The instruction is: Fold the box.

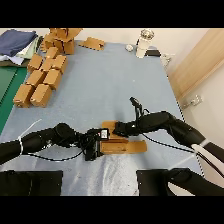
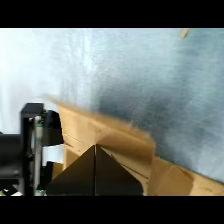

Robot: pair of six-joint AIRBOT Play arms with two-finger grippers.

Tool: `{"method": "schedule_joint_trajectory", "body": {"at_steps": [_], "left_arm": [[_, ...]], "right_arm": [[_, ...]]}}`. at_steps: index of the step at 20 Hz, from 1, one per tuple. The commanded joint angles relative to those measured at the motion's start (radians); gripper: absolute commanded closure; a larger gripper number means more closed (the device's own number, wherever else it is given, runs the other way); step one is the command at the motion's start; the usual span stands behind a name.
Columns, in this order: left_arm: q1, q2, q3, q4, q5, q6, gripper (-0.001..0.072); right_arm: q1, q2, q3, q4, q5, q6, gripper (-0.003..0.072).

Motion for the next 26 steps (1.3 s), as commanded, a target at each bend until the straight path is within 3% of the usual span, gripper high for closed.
{"method": "schedule_joint_trajectory", "body": {"at_steps": [1, 4, 10, 14, 18, 20, 21, 22, 23, 26], "left_arm": [[0.0, -0.001, 0.001, 0.0, 0.0, 0.0, 0.0191], [0.0, -0.001, 0.001, 0.0, 0.0, 0.0, 0.0191], [0.0, -0.001, 0.001, 0.0, 0.0, 0.0, 0.0191], [0.0, -0.001, 0.001, 0.0, 0.0, 0.0, 0.0191], [0.0, -0.001, 0.001, 0.0, 0.0, 0.0, 0.0192], [0.0, -0.001, 0.001, 0.0, 0.0, 0.0, 0.0192], [0.0, -0.001, 0.001, 0.0, 0.0, 0.0, 0.0192], [0.0, -0.001, 0.001, 0.0, 0.0, 0.0, 0.0191], [0.0, -0.001, 0.001, 0.0, 0.0, 0.0, 0.0191], [0.0, -0.001, 0.001, 0.0, 0.0, 0.0, 0.0191]], "right_arm": [[-0.007, -0.133, 0.014, 0.003, 0.0, -0.122, 0.0683], [-0.005, -0.185, 0.014, 0.003, 0.004, -0.232, 0.0684], [-0.006, -0.145, 0.041, -0.008, -0.014, -0.334, 0.0684], [-0.006, 0.066, 0.085, -0.197, -0.094, -0.33, 0.0684], [0.023, 0.287, 0.033, -0.258, -0.38, -0.367, 0.0684], [0.09, 0.389, -0.043, -0.275, -0.455, -0.437, 0.0681], [0.122, 0.431, -0.082, -0.319, -0.446, -0.453, 0.0593], [0.143, 0.459, -0.112, -0.383, -0.416, -0.456, 0.0339], [0.158, 0.469, -0.137, -0.457, -0.375, -0.458, 0.0161], [0.164, 0.437, -0.169, -0.614, -0.243, -0.557, 0.0161]]}}
